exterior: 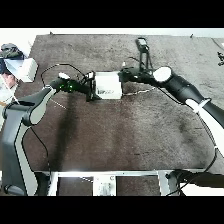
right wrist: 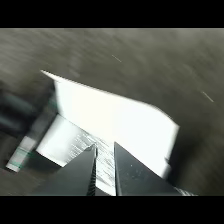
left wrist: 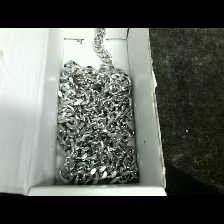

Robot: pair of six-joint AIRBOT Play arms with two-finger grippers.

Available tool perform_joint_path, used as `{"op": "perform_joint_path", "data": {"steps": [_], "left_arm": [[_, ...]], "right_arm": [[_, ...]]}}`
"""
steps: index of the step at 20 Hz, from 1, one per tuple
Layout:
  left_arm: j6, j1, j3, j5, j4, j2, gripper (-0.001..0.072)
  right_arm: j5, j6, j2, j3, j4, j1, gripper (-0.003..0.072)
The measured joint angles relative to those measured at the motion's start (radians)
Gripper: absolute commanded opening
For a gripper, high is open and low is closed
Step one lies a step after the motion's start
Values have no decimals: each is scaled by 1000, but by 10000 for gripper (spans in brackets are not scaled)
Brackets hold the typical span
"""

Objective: Fold the box and place the chain.

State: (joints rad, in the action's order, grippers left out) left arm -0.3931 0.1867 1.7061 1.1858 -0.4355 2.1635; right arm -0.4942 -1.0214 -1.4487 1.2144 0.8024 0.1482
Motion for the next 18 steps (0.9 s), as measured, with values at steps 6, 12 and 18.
{"op": "perform_joint_path", "data": {"steps": [6,12,18], "left_arm": [[0,0,0,0,0,0,254],[0,0,0,0,0,0,254],[0,0,0,0,1,0,254]], "right_arm": [[-31,-55,20,-181,5,-248,322],[62,-92,-40,-220,1,-343,322],[154,-138,-122,-201,0,-359,322]]}}
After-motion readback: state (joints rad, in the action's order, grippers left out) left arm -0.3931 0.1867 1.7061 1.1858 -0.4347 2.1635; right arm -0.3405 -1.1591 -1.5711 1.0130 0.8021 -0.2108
